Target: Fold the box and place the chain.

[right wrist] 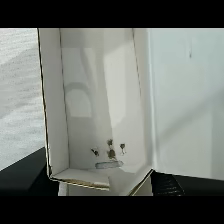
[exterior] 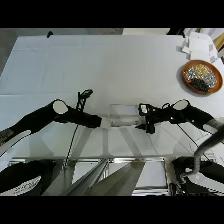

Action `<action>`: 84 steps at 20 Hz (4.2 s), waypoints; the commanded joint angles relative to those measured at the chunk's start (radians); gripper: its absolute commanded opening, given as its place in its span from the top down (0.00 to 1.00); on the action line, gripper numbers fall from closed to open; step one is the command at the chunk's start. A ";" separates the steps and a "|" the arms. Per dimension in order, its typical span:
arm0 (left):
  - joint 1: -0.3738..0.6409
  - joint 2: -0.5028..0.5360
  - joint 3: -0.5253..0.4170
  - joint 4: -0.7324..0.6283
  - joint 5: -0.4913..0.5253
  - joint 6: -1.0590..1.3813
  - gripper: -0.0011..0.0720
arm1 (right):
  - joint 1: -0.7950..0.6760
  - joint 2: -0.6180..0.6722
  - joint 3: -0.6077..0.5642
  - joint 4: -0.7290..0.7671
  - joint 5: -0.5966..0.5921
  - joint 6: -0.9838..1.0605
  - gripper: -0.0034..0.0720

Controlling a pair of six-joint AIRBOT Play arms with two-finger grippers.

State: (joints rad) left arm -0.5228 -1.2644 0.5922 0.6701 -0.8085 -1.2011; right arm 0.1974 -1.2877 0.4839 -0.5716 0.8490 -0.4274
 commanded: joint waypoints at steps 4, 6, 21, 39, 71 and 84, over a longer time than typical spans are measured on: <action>-0.040 -0.002 0.006 -0.079 0.016 0.080 0.97 | 0.000 0.000 0.000 0.000 0.000 0.000 0.43; -0.040 0.014 0.017 -0.078 0.023 0.083 0.92 | 0.000 0.000 0.000 0.000 0.000 0.000 0.43; -0.082 0.052 0.035 -0.064 0.076 0.082 0.45 | 0.000 0.000 0.000 0.000 0.000 0.000 0.43; 0.041 0.054 0.035 0.048 0.000 -0.144 0.45 | 0.000 0.000 0.000 0.000 0.000 0.000 0.43; -0.215 -0.092 0.294 0.300 -0.043 -0.497 0.36 | 0.000 0.000 0.000 0.000 0.000 0.000 0.43; -0.280 -0.174 0.456 0.586 -0.188 -0.846 0.37 | 0.000 0.000 0.000 0.000 0.000 0.000 0.43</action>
State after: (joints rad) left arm -0.7776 -1.3952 0.9810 1.1801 -0.9226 -1.9820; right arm 0.1974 -1.2877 0.4839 -0.5716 0.8490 -0.4278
